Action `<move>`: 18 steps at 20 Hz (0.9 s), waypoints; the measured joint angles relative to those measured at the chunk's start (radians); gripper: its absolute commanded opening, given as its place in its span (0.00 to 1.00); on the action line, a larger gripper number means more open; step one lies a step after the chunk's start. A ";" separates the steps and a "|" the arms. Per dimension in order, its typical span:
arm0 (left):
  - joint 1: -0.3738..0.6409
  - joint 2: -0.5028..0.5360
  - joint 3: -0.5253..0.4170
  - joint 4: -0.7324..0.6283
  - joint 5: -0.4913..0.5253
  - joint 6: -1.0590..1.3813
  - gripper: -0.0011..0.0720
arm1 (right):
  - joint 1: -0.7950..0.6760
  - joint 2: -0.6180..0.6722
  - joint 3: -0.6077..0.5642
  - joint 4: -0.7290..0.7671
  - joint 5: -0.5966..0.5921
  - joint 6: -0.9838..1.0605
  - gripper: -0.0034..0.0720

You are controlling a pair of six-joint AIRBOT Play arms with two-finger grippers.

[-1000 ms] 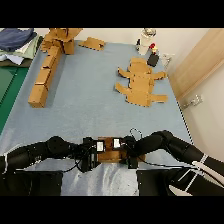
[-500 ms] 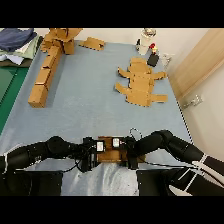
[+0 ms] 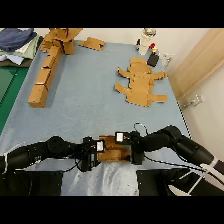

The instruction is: Fold the box.

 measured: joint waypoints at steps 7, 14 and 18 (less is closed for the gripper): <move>0.000 0.000 0.000 0.000 0.000 0.000 0.84 | -0.001 0.206 0.002 -0.050 -0.076 0.431 0.95; 0.000 0.000 0.000 0.000 -0.001 0.000 0.84 | 0.001 0.273 0.002 0.048 -0.083 1.052 0.86; 0.000 0.000 0.000 0.000 -0.001 0.000 0.84 | 0.001 0.234 0.002 0.112 -0.032 1.276 0.48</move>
